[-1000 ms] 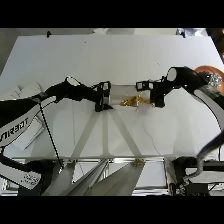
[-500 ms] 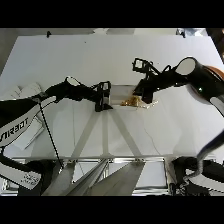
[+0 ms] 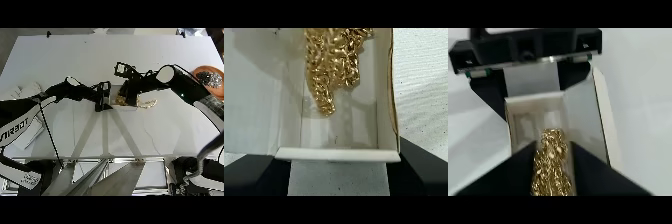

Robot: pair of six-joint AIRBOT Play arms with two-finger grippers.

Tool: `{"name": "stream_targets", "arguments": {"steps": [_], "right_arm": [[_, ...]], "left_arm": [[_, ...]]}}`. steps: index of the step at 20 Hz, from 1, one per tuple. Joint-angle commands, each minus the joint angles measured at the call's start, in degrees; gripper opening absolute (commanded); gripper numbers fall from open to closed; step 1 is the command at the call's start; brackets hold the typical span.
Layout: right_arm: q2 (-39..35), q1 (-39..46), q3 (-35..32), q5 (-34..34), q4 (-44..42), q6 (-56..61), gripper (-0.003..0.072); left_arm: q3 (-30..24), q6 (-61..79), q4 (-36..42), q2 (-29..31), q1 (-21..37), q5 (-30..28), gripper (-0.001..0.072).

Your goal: Fold the box and place the chain.

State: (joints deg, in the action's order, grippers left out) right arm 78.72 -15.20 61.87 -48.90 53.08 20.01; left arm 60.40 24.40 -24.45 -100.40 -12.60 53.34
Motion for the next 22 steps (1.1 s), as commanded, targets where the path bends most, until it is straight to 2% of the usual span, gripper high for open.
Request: {"name": "stream_targets", "arguments": {"steps": [1, 2, 3, 4, 7, 10, 22], "right_arm": [[-0.83, 0.85, 0.04, -0.63, 7.54, 3.85, 0.0355], [-2.27, 2.25, 0.04, -1.49, 7.17, 3.21, 0.0417], [-3.85, 3.87, 0.04, -2.43, 6.75, 2.67, 0.0517], [-5.73, 5.86, 0.04, -4.13, 6.69, 1.68, 0.0569], [-9.2, 12.35, 0.02, -9.35, 7.1, -7.23, 0.061], [-7.61, 16.81, -0.02, -10.88, 7.15, -17.86, 0.0691], [8.55, 16.94, -0.02, -12.55, 10.51, -26.75, 0.0701]], "left_arm": [[0.02, 0.0, -0.02, 0.02, 0.0, 0.0, 0.0017], [0.02, 0.0, -0.02, 0.0, 0.0, 0.0, 0.0017], [0.02, 0.0, -0.02, 0.02, 0.0, 0.0, 0.0017], [0.02, 0.0, -0.02, 0.0, 0.0, 0.0, 0.0017], [0.02, 0.02, -0.02, 0.0, 0.0, 0.0, 0.0017], [0.02, 0.0, -0.02, 0.0, 0.0, 0.0, 0.0017], [0.02, 0.0, -0.02, 0.0, 0.0, 0.0, 0.0017]]}}
